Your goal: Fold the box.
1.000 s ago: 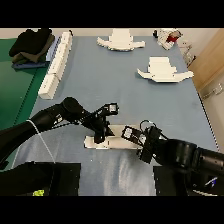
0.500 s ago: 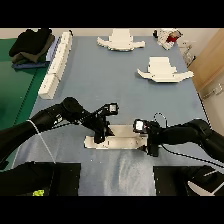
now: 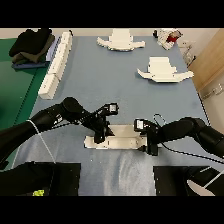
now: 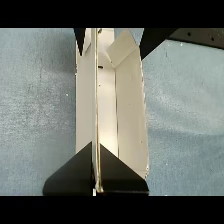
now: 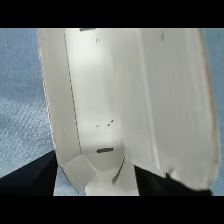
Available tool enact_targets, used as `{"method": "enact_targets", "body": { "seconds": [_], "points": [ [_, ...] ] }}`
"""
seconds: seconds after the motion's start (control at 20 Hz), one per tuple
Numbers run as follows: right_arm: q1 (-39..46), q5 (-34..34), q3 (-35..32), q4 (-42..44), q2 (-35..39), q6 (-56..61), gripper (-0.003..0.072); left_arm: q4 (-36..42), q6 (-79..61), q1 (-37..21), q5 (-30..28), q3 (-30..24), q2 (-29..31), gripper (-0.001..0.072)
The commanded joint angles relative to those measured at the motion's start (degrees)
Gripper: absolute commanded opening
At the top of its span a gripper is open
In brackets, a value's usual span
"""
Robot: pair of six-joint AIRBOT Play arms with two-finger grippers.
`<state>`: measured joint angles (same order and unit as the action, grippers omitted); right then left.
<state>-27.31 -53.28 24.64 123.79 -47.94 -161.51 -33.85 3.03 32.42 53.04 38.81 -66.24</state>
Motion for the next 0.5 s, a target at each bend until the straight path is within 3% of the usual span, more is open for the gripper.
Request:
{"method": "enact_targets", "body": {
  "seconds": [0.0, 0.45],
  "points": [
    [0.22, -0.20, 0.04, -1.01, -0.20, 1.03, 0.0720, 0.00, 0.00, 0.00, 0.00, 0.00, 0.00, 0.0012],
    [0.04, 0.35, -0.04, -0.92, -1.79, -2.10, 0.0718, 0.00, -0.02, 0.00, -0.02, 0.00, 0.00, 0.0012]
  ]
}}
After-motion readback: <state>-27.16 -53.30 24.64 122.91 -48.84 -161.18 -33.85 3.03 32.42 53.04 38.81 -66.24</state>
